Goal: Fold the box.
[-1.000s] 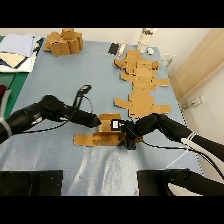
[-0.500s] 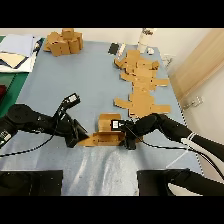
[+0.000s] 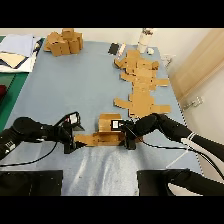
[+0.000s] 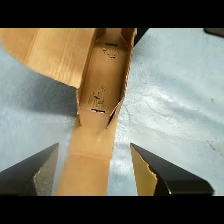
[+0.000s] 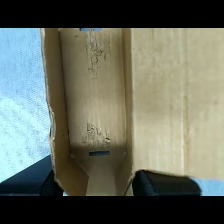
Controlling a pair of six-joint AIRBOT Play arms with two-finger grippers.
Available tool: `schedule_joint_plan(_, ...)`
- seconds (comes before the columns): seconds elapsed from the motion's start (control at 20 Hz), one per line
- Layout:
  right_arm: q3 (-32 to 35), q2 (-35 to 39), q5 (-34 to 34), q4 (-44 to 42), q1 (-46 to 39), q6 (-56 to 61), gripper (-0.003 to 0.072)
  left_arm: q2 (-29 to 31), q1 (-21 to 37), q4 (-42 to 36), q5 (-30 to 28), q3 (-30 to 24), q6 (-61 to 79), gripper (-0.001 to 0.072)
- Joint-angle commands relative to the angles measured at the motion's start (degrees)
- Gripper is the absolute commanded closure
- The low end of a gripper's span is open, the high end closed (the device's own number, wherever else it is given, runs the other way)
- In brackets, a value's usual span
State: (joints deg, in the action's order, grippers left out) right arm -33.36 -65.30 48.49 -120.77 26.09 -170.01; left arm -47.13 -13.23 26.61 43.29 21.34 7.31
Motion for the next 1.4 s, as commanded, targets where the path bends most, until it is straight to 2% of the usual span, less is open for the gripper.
schedule_joint_plan(0.0,0.0,0.0,0.0,0.3,0.0,0.0,0.0186,-3.3,-3.7,-10.1,-7.8,-2.4,13.0,-0.0011)
schedule_joint_plan(0.15,0.0,0.0,0.0,0.3,0.0,0.0,0.0186,-6.7,-7.1,-10.6,-11.0,-2.3,14.8,-0.0011)
schedule_joint_plan(0.55,0.0,0.0,0.0,0.4,0.0,0.0,0.0186,-12.8,-10.1,-13.7,-11.2,0.7,15.0,-0.0011)
schedule_joint_plan(0.6,0.0,0.0,0.0,0.4,0.0,0.0,0.0186,-13.5,-10.5,-13.8,-11.1,1.0,15.0,0.0037)
schedule_joint_plan(0.65,0.0,0.0,0.0,0.4,0.0,0.0,0.0187,-14.0,-10.9,-13.8,-11.1,1.1,14.9,0.0226)
schedule_joint_plan(0.7,0.0,0.0,0.0,0.4,0.0,0.0,0.0186,-14.2,-11.2,-13.8,-11.1,1.1,15.0,0.0349)
schedule_joint_plan(0.95,0.0,0.0,0.0,0.4,0.0,0.0,0.0186,-14.8,-11.4,-13.9,-12.1,1.1,15.5,0.0352)
schedule_joint_plan(1.05,0.0,0.0,0.0,0.4,0.0,0.0,0.0186,-15.4,-11.4,-15.5,-12.3,1.1,17.2,0.059)
schedule_joint_plan(1.35,0.0,0.0,0.0,0.4,0.0,0.0,0.0186,-16.0,-11.8,-21.8,-12.0,1.2,22.3,0.0591)
